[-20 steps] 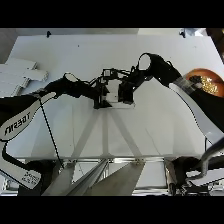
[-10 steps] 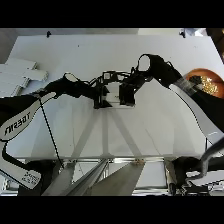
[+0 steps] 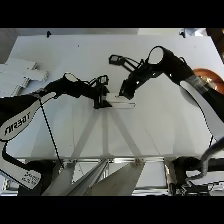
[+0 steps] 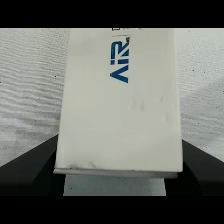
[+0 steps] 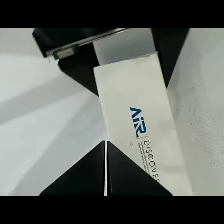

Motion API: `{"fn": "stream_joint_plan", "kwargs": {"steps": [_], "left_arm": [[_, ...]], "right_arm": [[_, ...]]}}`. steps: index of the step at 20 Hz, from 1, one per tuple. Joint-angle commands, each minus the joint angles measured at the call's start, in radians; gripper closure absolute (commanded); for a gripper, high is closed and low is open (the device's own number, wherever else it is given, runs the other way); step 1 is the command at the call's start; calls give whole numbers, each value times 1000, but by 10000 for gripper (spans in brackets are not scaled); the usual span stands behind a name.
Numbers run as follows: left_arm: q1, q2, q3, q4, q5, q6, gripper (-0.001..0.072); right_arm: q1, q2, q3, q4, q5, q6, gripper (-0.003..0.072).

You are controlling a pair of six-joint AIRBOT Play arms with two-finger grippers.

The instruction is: Fold the box and place the chain.

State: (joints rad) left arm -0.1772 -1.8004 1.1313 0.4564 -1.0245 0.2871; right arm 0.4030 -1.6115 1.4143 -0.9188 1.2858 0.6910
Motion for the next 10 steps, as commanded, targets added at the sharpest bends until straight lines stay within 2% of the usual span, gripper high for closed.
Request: {"fn": "stream_joint_plan", "kwargs": {"steps": [1, 4, 10], "left_arm": [[1, 0, 0, 1, 0, 0, 429], [1, 0, 0, 1, 0, 0, 429], [1, 0, 0, 1, 0, 0, 429]], "right_arm": [[-35, -43, -24, 200, -2, 72, 677], [-20, -99, -73, 306, -34, 71, 677], [1, -139, -124, 297, -105, 72, 678]]}}
